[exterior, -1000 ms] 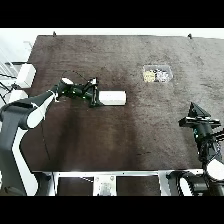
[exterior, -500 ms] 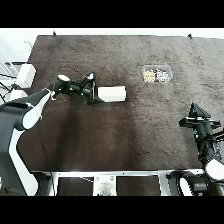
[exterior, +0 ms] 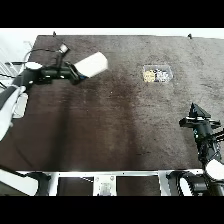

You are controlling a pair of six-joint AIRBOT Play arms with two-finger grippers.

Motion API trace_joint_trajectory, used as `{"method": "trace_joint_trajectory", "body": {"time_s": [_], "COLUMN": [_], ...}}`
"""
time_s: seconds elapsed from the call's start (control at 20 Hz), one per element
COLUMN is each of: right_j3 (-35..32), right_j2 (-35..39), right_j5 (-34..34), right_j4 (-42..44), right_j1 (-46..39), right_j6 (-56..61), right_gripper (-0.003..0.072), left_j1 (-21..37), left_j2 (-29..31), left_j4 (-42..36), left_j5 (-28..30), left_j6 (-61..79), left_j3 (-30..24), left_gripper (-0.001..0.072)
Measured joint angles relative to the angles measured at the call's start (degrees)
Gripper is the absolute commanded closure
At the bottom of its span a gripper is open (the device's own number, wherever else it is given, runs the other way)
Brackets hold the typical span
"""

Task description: Fold the box and place the chain.

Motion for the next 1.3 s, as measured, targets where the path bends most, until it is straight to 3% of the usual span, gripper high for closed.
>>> {"method": "trace_joint_trajectory", "body": {"time_s": [0.2, 0.55, 0.8, 1.0, 1.3], "right_j3": [0.0, 0.0, 0.0, 0.0, 0.0], "right_j2": [0.02, 0.02, 0.0, 0.0, 0.0], "right_j5": [0.0, 0.0, 0.0, 0.0, 0.0], "right_j4": [-0.02, 0.0, 0.0, 0.0, 0.0], "right_j1": [0.0, 0.0, 0.0, 0.0, 0.0], "right_j6": [0.0, 0.0, 0.0, 0.0, 0.0], "right_gripper": [0.0678, 0.0677, 0.0677, 0.0678, 0.0678], "left_j1": [4.81, 8.9, 9.68, 12.04, 15.21], "left_j2": [4.98, 4.57, 1.57, 0.7, -3.17], "left_j4": [-0.09, 0.13, 0.17, 0.22, 0.39], "left_j5": [16.61, 35.12, 40.11, 40.85, 35.6], "left_j6": [-8.02, -14.8, -15.63, -15.61, -15.41], "left_j3": [-7.52, -14.38, -15.12, -14.47, -9.46], "left_gripper": [0.0693, 0.0693, 0.0692, 0.0693, 0.0693]}}
